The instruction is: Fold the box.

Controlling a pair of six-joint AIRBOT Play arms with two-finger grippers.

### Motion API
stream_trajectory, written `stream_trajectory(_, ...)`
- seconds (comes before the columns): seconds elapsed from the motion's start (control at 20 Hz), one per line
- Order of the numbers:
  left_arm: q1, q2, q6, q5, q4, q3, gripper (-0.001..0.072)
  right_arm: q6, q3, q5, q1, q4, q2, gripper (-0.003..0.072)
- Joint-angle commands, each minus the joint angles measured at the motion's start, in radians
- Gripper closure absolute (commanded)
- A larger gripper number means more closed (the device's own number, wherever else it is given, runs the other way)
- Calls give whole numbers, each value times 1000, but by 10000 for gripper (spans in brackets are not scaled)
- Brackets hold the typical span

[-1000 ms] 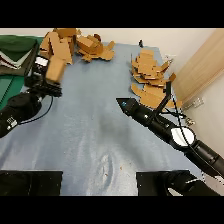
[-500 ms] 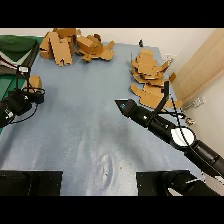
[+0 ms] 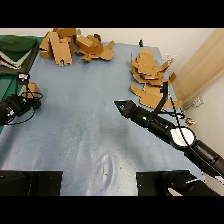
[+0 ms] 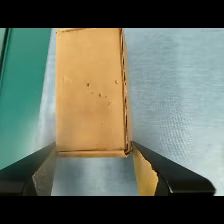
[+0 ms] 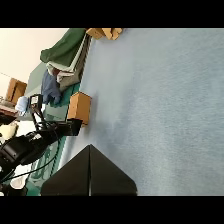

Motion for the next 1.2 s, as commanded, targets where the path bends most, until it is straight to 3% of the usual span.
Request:
stream_trajectory(0.0, 3, 15, 4, 190, -8, 14, 18, 0, 0, 8, 0, -2, 0, 682)
stream_trajectory(0.15, -11, 75, 47, 413, -7, 68, 18, 0, 0, 21, 0, -11, 0, 682)
stream_trajectory(0.35, -117, 171, 130, 561, -94, 173, 18, 0, 0, 76, 0, -64, 0, 682)
stream_trajectory(0.6, -442, 258, 225, 496, -544, 282, 18, 0, 0, 90, 0, -114, 0, 681)
stream_trajectory(0.7, -585, 266, 225, 431, -643, 286, 18, 0, 0, 90, 0, -114, 0, 682)
stream_trajectory(0.9, -762, 247, 198, 389, -673, 286, 19, 0, 0, 90, 0, -113, 0, 682)
stream_trajectory(1.15, -784, 230, 189, 383, -676, 286, 18, 0, 0, 90, 0, -113, 0, 682)
